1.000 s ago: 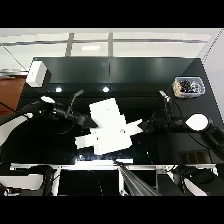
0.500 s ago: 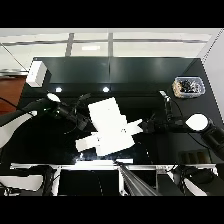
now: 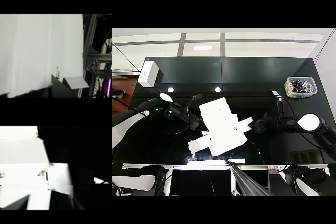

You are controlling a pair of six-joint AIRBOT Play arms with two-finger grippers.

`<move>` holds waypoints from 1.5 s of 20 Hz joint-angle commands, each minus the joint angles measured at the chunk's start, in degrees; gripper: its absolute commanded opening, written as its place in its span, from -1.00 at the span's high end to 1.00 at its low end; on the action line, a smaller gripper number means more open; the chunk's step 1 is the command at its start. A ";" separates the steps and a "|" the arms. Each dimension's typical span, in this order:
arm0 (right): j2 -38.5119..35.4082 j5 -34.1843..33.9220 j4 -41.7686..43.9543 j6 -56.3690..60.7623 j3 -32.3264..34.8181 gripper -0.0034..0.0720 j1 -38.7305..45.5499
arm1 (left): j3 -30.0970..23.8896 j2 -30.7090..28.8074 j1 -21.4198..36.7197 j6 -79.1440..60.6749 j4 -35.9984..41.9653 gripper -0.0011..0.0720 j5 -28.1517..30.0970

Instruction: Fold the box and place the chain.

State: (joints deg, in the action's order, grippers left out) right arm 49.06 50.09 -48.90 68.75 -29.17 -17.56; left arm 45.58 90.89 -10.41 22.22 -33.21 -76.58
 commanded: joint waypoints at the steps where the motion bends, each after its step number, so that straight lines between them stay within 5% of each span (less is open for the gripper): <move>1: -0.13 2.67 -5.79 0.04 -1.68 -0.92 3.37 | 0.70 -0.09 -0.04 -0.07 -0.70 0.90 0.02; 5: -2.08 10.14 -17.62 0.00 -10.82 -0.92 13.60 | 2.47 -3.06 -0.20 -7.06 -0.87 0.91 0.55; 8: -2.51 12.39 -24.90 -2.86 -17.97 -0.92 18.84 | 1.49 -10.36 -2.69 -10.78 -4.09 0.92 9.07; 12: -2.19 9.01 -29.22 -8.63 -18.56 -0.92 19.67 | -1.99 -19.56 -9.05 -23.67 -6.08 0.91 23.08; 22: -1.95 8.55 -4.98 -27.47 -6.10 -0.92 18.38 | -2.43 -14.58 -12.52 -28.28 -9.44 0.90 23.37; 30: -1.18 6.05 -4.87 -27.47 -4.55 -0.92 8.17 | -2.40 -10.38 -12.44 -27.91 -9.60 0.90 23.41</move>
State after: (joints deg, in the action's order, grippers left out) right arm 47.42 57.82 -54.85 42.09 -34.22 -5.41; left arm 43.18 79.42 -22.85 -5.67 -42.68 -53.10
